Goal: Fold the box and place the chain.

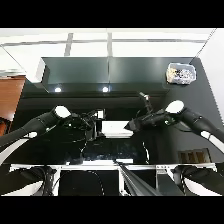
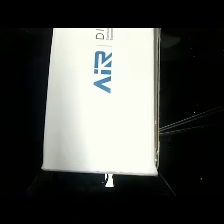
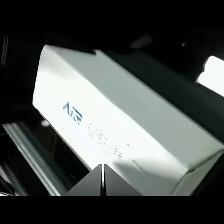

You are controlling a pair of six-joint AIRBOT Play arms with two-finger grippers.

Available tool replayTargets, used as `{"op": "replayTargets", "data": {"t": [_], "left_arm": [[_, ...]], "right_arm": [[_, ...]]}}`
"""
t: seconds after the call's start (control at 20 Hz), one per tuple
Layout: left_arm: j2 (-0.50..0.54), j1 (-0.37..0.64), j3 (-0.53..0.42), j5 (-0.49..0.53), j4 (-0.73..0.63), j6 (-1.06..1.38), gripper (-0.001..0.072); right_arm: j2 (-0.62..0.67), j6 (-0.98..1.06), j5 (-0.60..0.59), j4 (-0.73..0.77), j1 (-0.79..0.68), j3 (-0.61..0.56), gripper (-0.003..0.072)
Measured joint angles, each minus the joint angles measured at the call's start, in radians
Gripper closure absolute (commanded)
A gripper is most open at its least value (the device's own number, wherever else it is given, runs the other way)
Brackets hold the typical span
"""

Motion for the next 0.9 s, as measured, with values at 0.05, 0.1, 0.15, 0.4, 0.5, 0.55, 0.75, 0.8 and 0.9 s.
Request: {"op": "replayTargets", "data": {"t": [0.05,0.1,0.15,0.4,0.5,0.55,0.75,0.8,0.9], "left_arm": [[0.000,0.000,0.002,0.009,0.000,-0.006,0.0320],[0.001,0.000,0.004,0.024,0.000,-0.018,0.0207],[0.003,0.000,0.007,0.046,0.000,-0.031,0.0030],[0.045,0.002,0.034,0.061,0.079,-0.057,-0.0005],[0.087,0.003,0.049,0.047,0.121,-0.064,-0.0004],[0.104,0.004,0.059,0.043,0.129,-0.071,-0.0004],[0.109,-0.017,0.136,0.010,0.074,-0.099,-0.0005],[0.090,-0.030,0.158,0.001,0.059,-0.112,-0.0005],[0.029,-0.055,0.210,-0.002,0.032,-0.144,-0.0005]], "right_arm": [[0.029,-0.002,0.042,0.001,-0.039,0.020,0.0673],[0.060,0.000,0.078,-0.016,-0.080,0.035,0.0673],[0.101,0.003,0.105,-0.023,-0.132,0.048,0.0673],[0.289,0.043,0.226,-0.129,-0.413,0.074,0.0673],[0.333,0.060,0.274,-0.191,-0.508,0.075,0.0673],[0.349,0.069,0.294,-0.222,-0.546,0.071,0.0673],[0.377,0.089,0.301,-0.269,-0.617,0.019,0.0673],[0.380,0.092,0.290,-0.273,-0.623,0.004,0.0673],[0.383,0.095,0.264,-0.275,-0.632,-0.024,0.0673]]}}
